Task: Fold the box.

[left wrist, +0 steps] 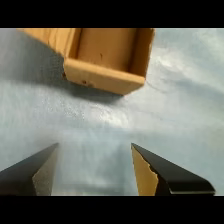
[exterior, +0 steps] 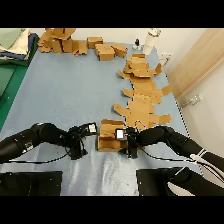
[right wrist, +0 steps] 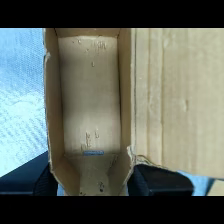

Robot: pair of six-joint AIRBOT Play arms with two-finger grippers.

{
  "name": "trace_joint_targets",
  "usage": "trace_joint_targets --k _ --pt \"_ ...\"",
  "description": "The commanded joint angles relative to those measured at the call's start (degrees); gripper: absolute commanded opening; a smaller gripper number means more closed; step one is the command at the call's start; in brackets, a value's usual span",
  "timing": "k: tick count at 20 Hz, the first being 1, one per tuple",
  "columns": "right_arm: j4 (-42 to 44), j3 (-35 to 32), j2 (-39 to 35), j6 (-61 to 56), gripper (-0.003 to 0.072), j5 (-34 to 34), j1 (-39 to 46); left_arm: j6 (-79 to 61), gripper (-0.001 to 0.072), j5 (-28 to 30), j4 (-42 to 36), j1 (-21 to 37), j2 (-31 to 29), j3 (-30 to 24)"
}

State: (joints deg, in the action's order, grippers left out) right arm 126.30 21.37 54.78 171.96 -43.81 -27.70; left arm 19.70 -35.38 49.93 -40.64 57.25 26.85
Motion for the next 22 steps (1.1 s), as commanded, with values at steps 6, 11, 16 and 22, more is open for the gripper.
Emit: trace_joint_targets --k 6,11,16,22 --pt "-0.07 -0.02 0.02 0.00 0.0507 0.02 0.02 -22.91 0.0704 5.25 -14.51 -1.88 5.20 0.00" --pt "-0.07 -0.02 0.02 0.00 0.0507 0.02 0.02 -23.98 0.0704 5.40 -22.60 -1.88 5.60 0.31" --pt "-0.07 -0.02 0.02 0.00 0.0507 0.02 0.02 -26.60 0.0704 4.66 -23.82 -1.90 8.52 1.68" --pt "-0.07 -0.02 0.02 0.00 0.0507 0.02 0.02 -26.62 0.0704 4.92 -24.68 -2.32 9.22 2.38"
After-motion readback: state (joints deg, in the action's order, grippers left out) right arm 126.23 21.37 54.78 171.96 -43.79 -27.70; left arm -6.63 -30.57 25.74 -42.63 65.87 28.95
